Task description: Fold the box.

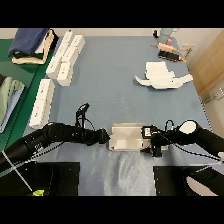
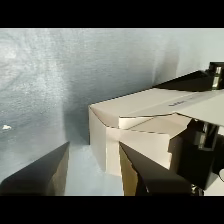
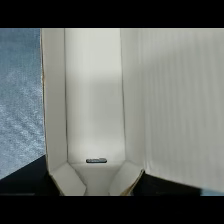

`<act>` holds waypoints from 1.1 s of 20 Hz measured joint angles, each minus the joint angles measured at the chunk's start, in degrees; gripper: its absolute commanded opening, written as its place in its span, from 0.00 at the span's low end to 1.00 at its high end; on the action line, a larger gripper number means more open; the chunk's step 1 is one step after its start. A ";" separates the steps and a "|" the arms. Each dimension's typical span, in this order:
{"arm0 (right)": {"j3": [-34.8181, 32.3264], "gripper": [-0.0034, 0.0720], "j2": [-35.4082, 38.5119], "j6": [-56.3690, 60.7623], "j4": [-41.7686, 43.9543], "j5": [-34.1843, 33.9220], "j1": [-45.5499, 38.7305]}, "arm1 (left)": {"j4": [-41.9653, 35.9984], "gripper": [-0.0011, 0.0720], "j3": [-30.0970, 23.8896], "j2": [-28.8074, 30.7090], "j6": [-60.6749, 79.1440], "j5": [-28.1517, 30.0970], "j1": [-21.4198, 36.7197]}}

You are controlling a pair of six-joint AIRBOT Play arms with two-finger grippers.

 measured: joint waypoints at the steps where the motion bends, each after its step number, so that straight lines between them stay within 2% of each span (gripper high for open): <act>1: 0.00 0.64 0.00 0.00 0.02 0.02 0.00 | -0.72 0.66 0.07 -0.37 0.20 0.48 -0.28; 6: 0.00 0.64 0.00 -0.02 0.02 0.02 0.02 | -4.07 0.66 0.17 -2.58 0.79 3.02 -1.66; 12: 0.00 0.64 0.00 -0.02 0.00 0.00 0.02 | -4.33 0.62 1.40 -3.50 0.02 2.93 -2.89; 16: 0.00 0.64 0.00 -0.02 0.02 0.02 0.00 | 5.60 0.62 4.55 -4.13 -12.15 1.36 -6.36; 17: 0.00 0.64 0.00 -0.02 0.02 0.00 0.02 | 8.15 0.57 5.38 -4.55 -15.52 0.63 -7.34; 18: 0.00 0.64 0.00 -0.02 0.00 0.02 0.00 | 10.32 0.57 6.34 -5.14 -18.58 0.00 -8.44; 22: 0.00 0.64 0.00 -0.02 0.00 0.02 0.00 | 14.84 0.57 10.29 -8.41 -25.24 -1.27 -11.78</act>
